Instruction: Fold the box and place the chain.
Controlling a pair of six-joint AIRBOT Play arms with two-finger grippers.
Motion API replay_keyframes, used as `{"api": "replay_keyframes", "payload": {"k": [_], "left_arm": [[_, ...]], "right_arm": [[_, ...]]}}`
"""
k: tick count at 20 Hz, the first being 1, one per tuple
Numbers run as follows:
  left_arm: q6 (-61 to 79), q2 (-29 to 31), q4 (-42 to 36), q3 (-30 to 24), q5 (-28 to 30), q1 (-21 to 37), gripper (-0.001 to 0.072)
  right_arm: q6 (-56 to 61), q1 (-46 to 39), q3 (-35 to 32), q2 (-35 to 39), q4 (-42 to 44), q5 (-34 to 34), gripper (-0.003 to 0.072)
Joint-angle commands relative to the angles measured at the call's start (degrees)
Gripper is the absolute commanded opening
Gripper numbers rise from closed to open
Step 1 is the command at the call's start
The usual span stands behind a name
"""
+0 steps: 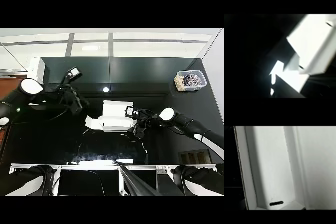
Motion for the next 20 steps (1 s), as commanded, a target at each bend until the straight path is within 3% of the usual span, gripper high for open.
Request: {"api": "replay_keyframes", "payload": {"k": [1, 2, 7, 9, 17, 18, 20], "left_arm": [[7.58, 0.94, -1.33, -3.15, -10.56, 2.36, 0.0593], [10.88, 0.87, 0.09, -4.52, -8.37, 1.25, 0.0706], [33.03, 0.33, 0.39, -6.69, 3.21, -7.85, 0.0704], [35.34, -1.29, 0.59, -6.47, 8.00, -11.23, 0.0703], [30.99, -8.90, -1.57, -6.47, 7.65, -13.00, 0.0680], [31.04, -8.94, -3.08, -6.47, 6.32, -13.05, 0.0622], [31.08, -8.87, -5.55, -6.45, 4.79, -13.07, 0.0393]], "right_arm": [[0.09, 0.02, -0.04, -0.02, 0.00, 0.04, 0.0016], [0.09, 0.02, -0.04, -0.02, 0.00, 0.04, 0.0016], [0.28, 0.02, -0.04, -0.02, 0.02, 0.22, 0.0016], [0.28, 0.02, -0.04, -0.02, 0.22, 0.92, 0.0016], [0.28, 0.02, -0.04, -0.02, 0.37, 1.68, 0.0016], [0.28, 0.02, -0.04, -0.02, 0.37, 1.68, 0.0016], [0.26, 0.02, -0.04, -0.02, 0.37, 1.66, 0.0016]]}}
